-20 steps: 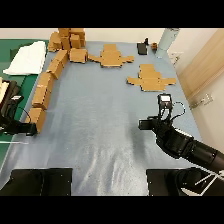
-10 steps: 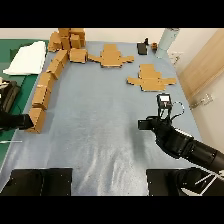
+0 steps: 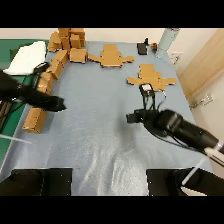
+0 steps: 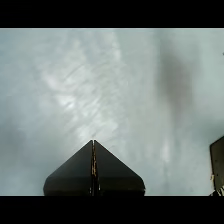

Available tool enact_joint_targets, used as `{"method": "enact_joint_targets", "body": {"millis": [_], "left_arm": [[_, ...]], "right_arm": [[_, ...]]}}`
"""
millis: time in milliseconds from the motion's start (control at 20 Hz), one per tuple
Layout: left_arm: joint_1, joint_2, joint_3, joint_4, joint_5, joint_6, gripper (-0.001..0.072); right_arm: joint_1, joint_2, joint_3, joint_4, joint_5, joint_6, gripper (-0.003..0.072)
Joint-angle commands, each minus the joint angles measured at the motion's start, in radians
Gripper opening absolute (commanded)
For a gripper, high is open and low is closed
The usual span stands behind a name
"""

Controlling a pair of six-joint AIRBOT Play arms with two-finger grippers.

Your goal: Fold the box.

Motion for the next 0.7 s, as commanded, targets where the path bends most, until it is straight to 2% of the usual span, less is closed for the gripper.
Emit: {"method": "enact_joint_targets", "body": {"millis": [0,100,250,350,450,650], "left_arm": [[-0.211,-0.173,0.169,-0.002,0.068,-0.071,0.0015],[-0.292,-0.292,0.288,-0.003,0.072,-0.072,0.0015],[-0.372,-0.418,0.393,-0.003,0.096,-0.097,0.0014],[-0.407,-0.474,0.414,-0.005,0.093,-0.098,0.0014],[-0.430,-0.508,0.414,-0.005,0.095,-0.097,0.0015],[-0.436,-0.520,0.414,-0.007,0.085,-0.096,0.0015]], "right_arm": [[-0.074,-0.174,0.229,0.233,-0.107,-0.270,0.0006],[-0.117,-0.278,0.363,0.315,-0.193,-0.362,0.0006],[-0.170,-0.431,0.538,0.440,-0.325,-0.443,0.0006],[-0.191,-0.514,0.618,0.520,-0.384,-0.463,0.0006],[-0.191,-0.563,0.663,0.537,-0.386,-0.462,0.0006],[-0.190,-0.571,0.670,0.550,-0.386,-0.461,0.0006]]}}
